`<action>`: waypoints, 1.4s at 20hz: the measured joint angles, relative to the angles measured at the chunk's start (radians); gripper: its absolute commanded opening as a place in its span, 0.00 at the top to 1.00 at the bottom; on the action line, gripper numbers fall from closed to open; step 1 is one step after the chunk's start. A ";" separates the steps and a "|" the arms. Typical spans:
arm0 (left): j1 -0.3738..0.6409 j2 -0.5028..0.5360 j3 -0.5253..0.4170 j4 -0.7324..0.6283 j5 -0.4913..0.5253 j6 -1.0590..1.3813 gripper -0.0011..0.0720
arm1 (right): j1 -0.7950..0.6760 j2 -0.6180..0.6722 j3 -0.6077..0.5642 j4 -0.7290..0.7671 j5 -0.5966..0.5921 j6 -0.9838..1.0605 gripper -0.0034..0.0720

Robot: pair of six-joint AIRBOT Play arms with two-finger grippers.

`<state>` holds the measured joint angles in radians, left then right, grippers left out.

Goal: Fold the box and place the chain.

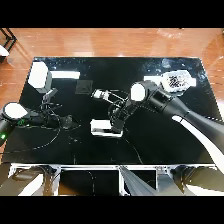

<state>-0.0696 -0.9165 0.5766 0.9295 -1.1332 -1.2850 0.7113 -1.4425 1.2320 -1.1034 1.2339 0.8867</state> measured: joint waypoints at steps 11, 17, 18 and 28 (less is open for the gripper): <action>0.000 0.000 0.000 0.000 0.000 0.000 0.11 | 0.039 0.000 0.000 -0.043 -0.013 0.045 0.75; 0.000 0.000 0.000 0.000 0.000 0.000 0.11 | 0.043 0.000 0.000 -0.061 -0.019 0.068 0.66; 0.000 0.000 0.000 0.000 0.000 0.000 0.11 | 0.045 0.000 0.000 -0.063 -0.020 0.070 0.66; 0.000 0.000 0.000 0.000 0.000 0.000 0.11 | 0.045 0.000 0.000 -0.063 -0.014 0.092 0.66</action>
<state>-0.0696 -0.9165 0.5766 0.9298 -1.1336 -1.2846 0.7559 -1.4429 1.2320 -1.1664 1.2194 0.9787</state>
